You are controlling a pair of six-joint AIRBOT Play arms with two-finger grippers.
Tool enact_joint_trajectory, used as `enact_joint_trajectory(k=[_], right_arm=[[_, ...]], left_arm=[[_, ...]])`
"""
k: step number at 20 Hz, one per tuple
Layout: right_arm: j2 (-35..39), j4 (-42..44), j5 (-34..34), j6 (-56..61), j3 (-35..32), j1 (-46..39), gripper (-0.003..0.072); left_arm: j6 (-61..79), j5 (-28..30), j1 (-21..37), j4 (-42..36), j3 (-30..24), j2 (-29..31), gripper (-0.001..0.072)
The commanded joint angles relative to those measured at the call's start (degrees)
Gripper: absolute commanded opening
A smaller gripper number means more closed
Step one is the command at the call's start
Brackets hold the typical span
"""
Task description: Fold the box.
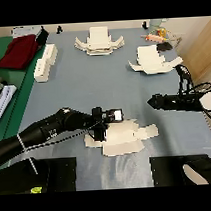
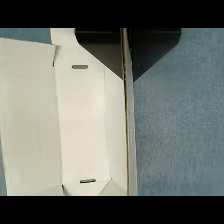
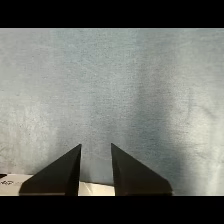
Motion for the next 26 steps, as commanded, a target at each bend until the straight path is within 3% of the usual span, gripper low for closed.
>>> enact_joint_trajectory(k=[1,6,10,17,26], right_arm=[[0.02,0.09,0.13,0.00,-0.02,0.07,0.0281],[0.02,0.09,0.15,0.00,-0.02,0.07,0.0281],[0.04,0.09,0.15,0.00,-0.02,0.07,0.0280],[0.07,0.44,0.15,0.00,-0.02,0.07,0.0281],[0.07,1.14,0.66,0.00,-0.02,0.07,0.0281]], left_arm=[[-1.46,-2.21,-0.04,0.04,-0.04,-0.98,0.0015],[-1.40,-0.96,-0.09,0.07,-0.04,0.33,0.0013],[0.66,9.60,-0.09,0.09,-0.17,5.73,0.0013],[0.57,8.20,-2.14,0.94,-3.19,4.46,0.0013],[-1.42,9.20,-4.72,0.96,-3.26,0.33,0.0013]])
